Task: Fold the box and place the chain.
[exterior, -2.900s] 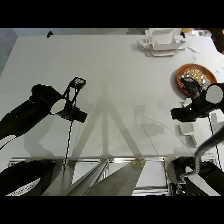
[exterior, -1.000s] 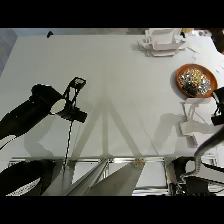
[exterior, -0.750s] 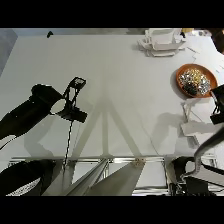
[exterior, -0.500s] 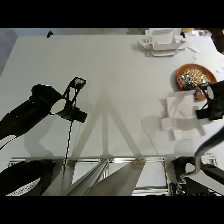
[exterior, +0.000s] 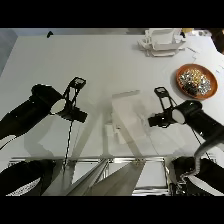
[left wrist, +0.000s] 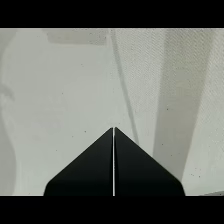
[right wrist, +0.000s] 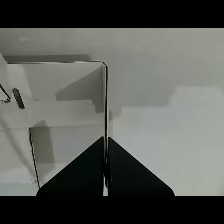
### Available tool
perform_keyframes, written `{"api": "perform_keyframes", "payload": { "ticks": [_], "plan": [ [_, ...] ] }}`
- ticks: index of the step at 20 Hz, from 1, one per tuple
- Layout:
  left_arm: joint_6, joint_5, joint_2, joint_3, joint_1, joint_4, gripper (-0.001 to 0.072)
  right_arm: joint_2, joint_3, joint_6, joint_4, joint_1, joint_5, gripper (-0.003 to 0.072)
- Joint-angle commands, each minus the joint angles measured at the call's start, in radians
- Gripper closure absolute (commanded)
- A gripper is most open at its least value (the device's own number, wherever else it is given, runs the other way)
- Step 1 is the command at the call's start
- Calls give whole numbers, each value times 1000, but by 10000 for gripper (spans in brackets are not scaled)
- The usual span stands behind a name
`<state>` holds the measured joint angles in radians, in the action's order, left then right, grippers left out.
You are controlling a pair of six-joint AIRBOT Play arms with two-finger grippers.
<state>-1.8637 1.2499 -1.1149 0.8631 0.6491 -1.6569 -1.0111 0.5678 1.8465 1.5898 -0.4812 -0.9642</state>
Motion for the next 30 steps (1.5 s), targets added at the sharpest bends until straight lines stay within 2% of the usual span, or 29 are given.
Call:
{"api": "perform_keyframes", "payload": {
  "ticks": [1, 4, 6, 10, 15, 16, 17, 18, 21, 23, 25, 26, 27, 28, 29, 30],
  "plan": [
    [0, -37, 1, 0, -1, 0, 700, 11, -18, 192, 38, -196, 119, 671],
    [0, -91, -2, -1, -2, -24, 699, 11, -18, 198, 33, -209, 114, 670],
    [37, -62, -7, -1, 0, -23, 699, 11, -18, 198, 33, -209, 113, 670],
    [130, -69, -11, -1, -1, -27, 699, 11, -18, 197, 30, -209, 113, 670],
    [232, -250, -19, -1, -1, -27, 698, 12, -18, 197, 28, -209, 113, 670],
    [246, -286, -30, -1, -2, -27, 631, 12, -18, 197, 27, -209, 113, 670],
    [250, -315, -44, -1, -2, -18, 433, 12, -18, 197, 27, -209, 113, 670],
    [274, -336, -61, -1, -5, -1, 266, 12, -18, 196, 24, -209, 113, 670],
    [483, -333, -100, 2, -107, 203, 254, 12, -18, 187, 2, -209, 114, 670],
    [737, -277, -106, 11, -268, 537, 254, 12, -18, 187, -1, -209, 113, 670],
    [1039, -130, -116, 12, -459, 938, 253, 12, -18, 187, -1, -209, 114, 670],
    [1155, -33, -132, 12, -536, 1080, 253, 12, -18, 187, -1, -209, 114, 670],
    [1223, 35, -152, 12, -582, 1148, 253, 12, -18, 187, -2, -209, 114, 670],
    [1262, 77, -178, 12, -598, 1162, 239, 12, -18, 187, -1, -209, 114, 670],
    [1282, 94, -207, 12, -591, 1154, 193, 12, -18, 187, -1, -209, 115, 670],
    [1306, 94, -242, 12, -569, 1149, 192, 12, -18, 187, -2, -209, 115, 670]
  ]
}}
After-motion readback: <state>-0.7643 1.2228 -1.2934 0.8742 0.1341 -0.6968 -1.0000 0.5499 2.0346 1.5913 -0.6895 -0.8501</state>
